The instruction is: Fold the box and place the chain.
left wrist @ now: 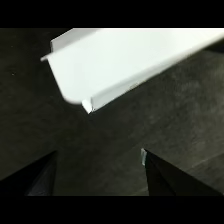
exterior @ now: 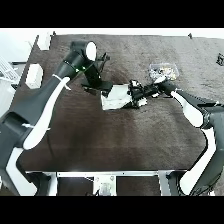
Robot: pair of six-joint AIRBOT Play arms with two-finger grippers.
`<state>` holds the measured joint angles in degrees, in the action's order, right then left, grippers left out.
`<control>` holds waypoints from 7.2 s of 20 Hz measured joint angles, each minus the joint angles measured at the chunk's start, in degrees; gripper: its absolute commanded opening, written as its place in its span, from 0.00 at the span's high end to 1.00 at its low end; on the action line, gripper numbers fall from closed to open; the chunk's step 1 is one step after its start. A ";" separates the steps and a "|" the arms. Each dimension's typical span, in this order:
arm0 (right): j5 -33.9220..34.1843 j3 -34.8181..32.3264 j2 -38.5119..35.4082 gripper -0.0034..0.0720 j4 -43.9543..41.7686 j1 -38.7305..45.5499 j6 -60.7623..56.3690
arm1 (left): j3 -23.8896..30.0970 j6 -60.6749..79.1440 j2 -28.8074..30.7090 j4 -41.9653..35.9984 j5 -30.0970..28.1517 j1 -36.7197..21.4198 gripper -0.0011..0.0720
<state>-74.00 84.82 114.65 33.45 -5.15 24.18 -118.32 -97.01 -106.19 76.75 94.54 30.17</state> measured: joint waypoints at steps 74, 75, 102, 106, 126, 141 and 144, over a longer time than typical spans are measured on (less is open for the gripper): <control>-0.20 0.02 0.00 0.17 -0.11 -0.07 0.02 | 36.92 121.85 -6.78 -56.94 -32.00 -19.58 0.00; -0.20 0.02 0.00 0.17 0.07 -0.07 0.04 | 36.24 121.09 -7.13 -55.93 -31.41 -19.65 0.00; 0.11 0.02 0.00 0.17 0.04 0.04 0.02 | 29.44 117.48 -11.76 -53.42 -31.30 -16.41 0.05; 0.13 0.02 0.00 0.17 0.04 0.04 0.02 | 29.44 117.85 -12.00 -53.94 -31.56 -16.28 0.08; 0.02 0.04 0.00 0.17 0.00 0.04 0.02 | 29.42 116.48 -12.09 -50.80 -33.20 -16.20 0.51; 0.00 0.02 0.00 0.17 0.02 -0.04 0.02 | 29.42 116.50 -12.09 -50.69 -33.46 -16.20 0.51; -0.39 0.02 -0.09 0.04 0.50 0.07 0.11 | 29.42 116.56 -12.09 -50.69 -33.53 -16.20 0.51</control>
<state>-74.39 84.84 114.56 33.95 -5.08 24.29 -88.90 19.55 -118.28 26.06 61.01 13.98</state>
